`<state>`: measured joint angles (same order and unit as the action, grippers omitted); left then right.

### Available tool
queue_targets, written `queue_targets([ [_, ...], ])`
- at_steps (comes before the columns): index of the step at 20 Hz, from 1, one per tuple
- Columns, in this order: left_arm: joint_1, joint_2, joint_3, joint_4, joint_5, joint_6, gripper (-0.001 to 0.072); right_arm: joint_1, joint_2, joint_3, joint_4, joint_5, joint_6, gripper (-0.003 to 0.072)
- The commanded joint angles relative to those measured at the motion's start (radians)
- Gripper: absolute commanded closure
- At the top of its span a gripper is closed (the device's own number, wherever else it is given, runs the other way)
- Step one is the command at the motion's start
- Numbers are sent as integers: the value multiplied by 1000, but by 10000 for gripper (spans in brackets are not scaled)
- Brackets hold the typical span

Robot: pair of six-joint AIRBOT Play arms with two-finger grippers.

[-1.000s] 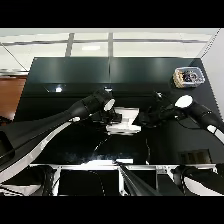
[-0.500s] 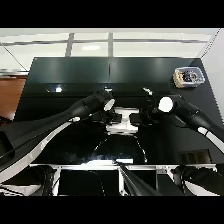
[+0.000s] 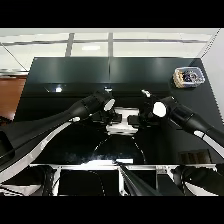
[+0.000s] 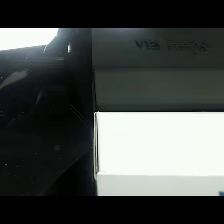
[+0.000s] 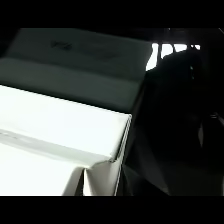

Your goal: Fold the box and place the chain.

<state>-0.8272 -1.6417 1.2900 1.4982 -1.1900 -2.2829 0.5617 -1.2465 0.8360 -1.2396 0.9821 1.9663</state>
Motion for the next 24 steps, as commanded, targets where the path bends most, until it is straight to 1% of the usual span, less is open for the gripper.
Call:
queue_targets([
  [1,0,0,1,0,0,1,686,8,-5,1,-28,1,58,435],
  [4,0,0,1,0,0,1,687,17,-26,13,-27,10,72,435],
  [7,0,0,1,0,0,1,686,30,-82,82,-41,61,74,434],
  [9,0,0,1,0,0,1,686,30,-116,110,-74,114,112,435],
  [10,0,0,1,0,0,1,686,33,-123,111,-75,126,113,490],
  [11,0,0,1,0,0,1,686,35,-128,111,-76,134,121,502],
  [16,0,0,1,0,0,1,686,44,-138,111,-104,145,179,504],
  [24,0,0,1,0,-1,1,686,47,-160,120,-100,134,204,503],
])
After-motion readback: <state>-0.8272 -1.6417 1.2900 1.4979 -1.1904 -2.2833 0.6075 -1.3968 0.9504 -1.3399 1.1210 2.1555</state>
